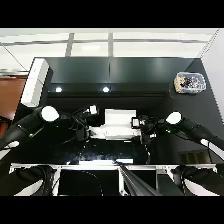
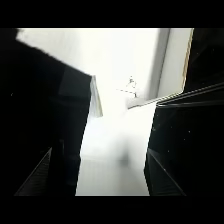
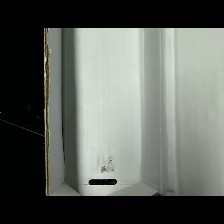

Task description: Fold the box and place the chain.

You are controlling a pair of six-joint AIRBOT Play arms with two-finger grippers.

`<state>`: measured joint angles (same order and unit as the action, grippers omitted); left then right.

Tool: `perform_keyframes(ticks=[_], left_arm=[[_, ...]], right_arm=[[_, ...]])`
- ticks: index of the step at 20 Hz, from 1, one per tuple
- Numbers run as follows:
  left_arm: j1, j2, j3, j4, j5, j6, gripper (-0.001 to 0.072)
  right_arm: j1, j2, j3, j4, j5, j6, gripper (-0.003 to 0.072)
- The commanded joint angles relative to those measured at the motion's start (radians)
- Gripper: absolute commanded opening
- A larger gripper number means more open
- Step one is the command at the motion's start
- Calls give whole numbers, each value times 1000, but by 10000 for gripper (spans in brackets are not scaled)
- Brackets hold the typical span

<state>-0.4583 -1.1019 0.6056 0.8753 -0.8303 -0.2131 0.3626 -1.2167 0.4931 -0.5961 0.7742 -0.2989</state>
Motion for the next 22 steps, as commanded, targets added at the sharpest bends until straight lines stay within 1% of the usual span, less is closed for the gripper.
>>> perform_keyframes(ticks=[1, 5, 7, 8, 9, 10, 11, 15, 19, 22], left_arm=[[-40, -42, -12, -32, 88, 120, 696], [-109, -59, -12, -96, 94, 120, 695], [-126, -60, -12, -96, 93, 120, 691], [-127, -59, -12, -96, 89, 120, 599], [-126, -59, -12, -96, 87, 119, 419], [-126, -60, -12, -96, 91, 120, 260], [-126, -60, -12, -96, 94, 120, 221], [-126, -61, -13, -116, 125, 120, 220], [-126, -76, -13, -230, 143, 121, 220], [-138, -126, -12, -299, 123, 159, 221]], right_arm=[[1, 0, 1, 0, 0, 0, 202], [1, 0, 1, 0, 0, 0, 202], [1, 0, 1, 0, 0, 1, 202], [1, 0, 1, 0, 0, 1, 202], [1, 0, 1, 0, 0, 1, 203], [1, 0, 1, 0, 0, 1, 202], [1, 0, 1, 0, 0, 1, 203], [1, 0, 1, 0, 0, 1, 203], [1, 0, 1, 0, 0, 1, 203], [1, 0, 1, 0, 0, 1, 203]])
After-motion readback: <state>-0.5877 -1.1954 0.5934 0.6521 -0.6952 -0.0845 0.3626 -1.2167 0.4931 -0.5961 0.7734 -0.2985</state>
